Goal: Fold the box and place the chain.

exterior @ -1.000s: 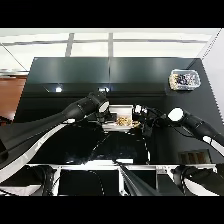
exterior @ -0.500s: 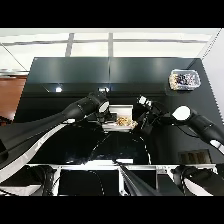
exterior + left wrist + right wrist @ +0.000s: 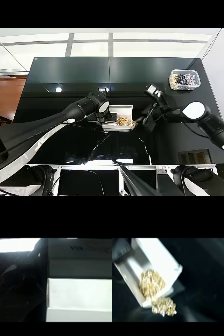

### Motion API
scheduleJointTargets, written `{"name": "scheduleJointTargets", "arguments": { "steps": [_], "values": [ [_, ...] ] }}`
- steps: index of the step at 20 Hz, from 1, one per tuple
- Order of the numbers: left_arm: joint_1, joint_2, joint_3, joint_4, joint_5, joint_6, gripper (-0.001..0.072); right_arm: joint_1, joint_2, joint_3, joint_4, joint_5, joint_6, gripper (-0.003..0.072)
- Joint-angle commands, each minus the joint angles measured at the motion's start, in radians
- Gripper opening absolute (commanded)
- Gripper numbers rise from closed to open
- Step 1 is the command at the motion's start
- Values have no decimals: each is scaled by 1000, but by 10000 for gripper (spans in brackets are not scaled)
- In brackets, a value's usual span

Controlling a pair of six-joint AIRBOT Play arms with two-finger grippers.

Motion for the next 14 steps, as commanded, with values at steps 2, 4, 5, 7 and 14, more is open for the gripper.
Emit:
{"name": "scheduleJointTargets", "arguments": {
  "steps": [2, 4, 5, 7, 14],
  "values": [
    [0, 0, 0, 0, 0, 0, 31, 79, -81, -98, -53, -121, -173, 682],
    [0, 0, 0, 0, 0, 0, 31, 134, -123, -101, -52, -184, -347, 682],
    [0, 0, 0, 0, 0, 0, 31, 153, -132, -101, -53, -230, -401, 681],
    [0, 0, 0, 0, 0, 0, 31, 171, -134, -101, -42, -338, -414, 682],
    [0, 0, 0, 0, 0, 0, 31, 174, -164, -101, -26, -371, -414, 681]
  ]
}}
